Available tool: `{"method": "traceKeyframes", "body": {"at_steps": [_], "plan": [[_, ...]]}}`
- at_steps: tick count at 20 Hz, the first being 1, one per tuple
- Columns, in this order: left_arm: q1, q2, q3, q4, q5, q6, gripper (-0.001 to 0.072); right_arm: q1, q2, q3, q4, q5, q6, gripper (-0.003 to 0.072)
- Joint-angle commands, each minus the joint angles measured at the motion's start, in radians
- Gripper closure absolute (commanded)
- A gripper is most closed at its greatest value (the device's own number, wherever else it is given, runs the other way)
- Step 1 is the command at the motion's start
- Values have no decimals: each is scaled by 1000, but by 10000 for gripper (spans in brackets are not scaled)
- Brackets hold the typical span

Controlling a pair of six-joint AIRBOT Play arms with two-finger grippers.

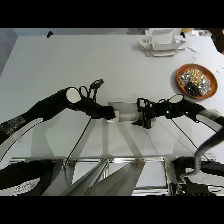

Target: Fold the box and place the chain.

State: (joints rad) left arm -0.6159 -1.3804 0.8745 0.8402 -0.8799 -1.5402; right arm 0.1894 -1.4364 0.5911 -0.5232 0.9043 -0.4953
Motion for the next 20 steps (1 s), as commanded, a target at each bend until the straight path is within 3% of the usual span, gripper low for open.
{"method": "traceKeyframes", "body": {"at_steps": [1, 12, 20], "plan": [[-34, -17, 21, 77, 13, -130, 193, 0, 1, 1, 0, 0, 0, 336], [-134, -111, 159, 248, -8, -357, 194, 0, 1, 1, 0, 0, 0, 336], [-153, -148, 256, 475, -199, -521, 205, 0, 1, 1, 0, 0, 0, 337]]}}
